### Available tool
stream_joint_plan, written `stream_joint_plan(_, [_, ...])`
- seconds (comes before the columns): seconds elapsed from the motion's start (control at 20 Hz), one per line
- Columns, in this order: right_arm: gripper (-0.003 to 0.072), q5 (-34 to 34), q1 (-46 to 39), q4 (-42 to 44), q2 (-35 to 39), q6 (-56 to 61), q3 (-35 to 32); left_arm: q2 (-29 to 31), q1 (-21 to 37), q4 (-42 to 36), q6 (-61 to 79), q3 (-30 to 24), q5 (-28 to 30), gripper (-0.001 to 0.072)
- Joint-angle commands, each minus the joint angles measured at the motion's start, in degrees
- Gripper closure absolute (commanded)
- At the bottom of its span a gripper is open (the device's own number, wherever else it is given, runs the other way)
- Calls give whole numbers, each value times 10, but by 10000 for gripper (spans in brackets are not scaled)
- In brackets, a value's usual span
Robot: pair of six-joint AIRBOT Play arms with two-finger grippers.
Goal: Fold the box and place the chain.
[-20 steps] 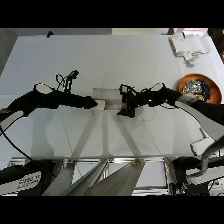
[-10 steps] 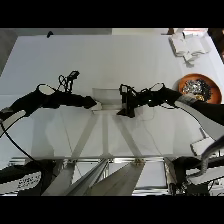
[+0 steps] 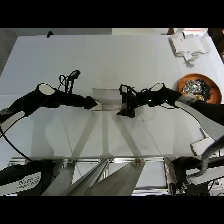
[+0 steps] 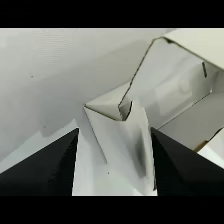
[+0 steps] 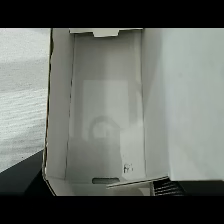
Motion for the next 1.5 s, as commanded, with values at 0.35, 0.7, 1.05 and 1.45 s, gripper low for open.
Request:
stream_joint_plan(0.35, [128, 0, 0, 1, 0, 0, 0, -6, -70, 333, -315, 90, -40, 229])
stream_joint_plan(0.7, [128, 0, 0, 1, 0, 0, 0, -42, -119, 373, -388, 152, -85, 266])
stream_joint_plan(1.05, [128, 0, 0, 1, 0, 0, 0, -98, -156, 480, -519, 210, -186, 321])
stream_joint_plan(1.45, [128, 0, 0, 1, 0, 0, 0, -110, -175, 438, -607, 230, -175, 320])
